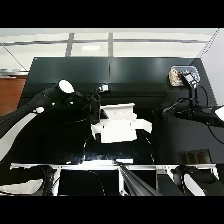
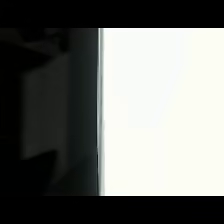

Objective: Fold the box and place the chain.

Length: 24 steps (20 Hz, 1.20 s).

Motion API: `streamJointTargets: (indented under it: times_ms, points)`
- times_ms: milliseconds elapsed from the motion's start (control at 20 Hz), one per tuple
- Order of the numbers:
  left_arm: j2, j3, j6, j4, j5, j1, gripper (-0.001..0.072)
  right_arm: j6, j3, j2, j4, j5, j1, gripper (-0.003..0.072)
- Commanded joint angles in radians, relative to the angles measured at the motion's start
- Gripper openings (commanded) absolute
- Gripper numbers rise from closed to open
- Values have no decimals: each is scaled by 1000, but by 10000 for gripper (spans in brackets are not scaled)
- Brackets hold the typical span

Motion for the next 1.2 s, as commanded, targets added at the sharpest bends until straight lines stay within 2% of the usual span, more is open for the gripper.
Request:
streamJointTargets:
  times_ms: [0,100,250,500,750,950,1150]
  points:
    - [-8,0,129,27,85,-35,28,-147,-9,-2,-68,8,54,707]
    - [-31,0,129,18,76,-35,28,-195,-47,-5,-167,-20,119,707]
    - [-57,-1,129,28,79,-35,28,-305,-101,-5,-174,-75,218,707]
    - [-91,0,127,29,73,-34,29,-502,-184,-5,-188,-232,323,707]
    - [-91,0,127,29,74,-33,29,-577,-189,-74,-105,-216,426,706]
    - [-91,0,127,28,73,-33,29,-637,-189,-161,-114,-205,497,707]
    - [-91,0,127,26,73,-33,29,-645,-189,-180,-76,-194,525,706]
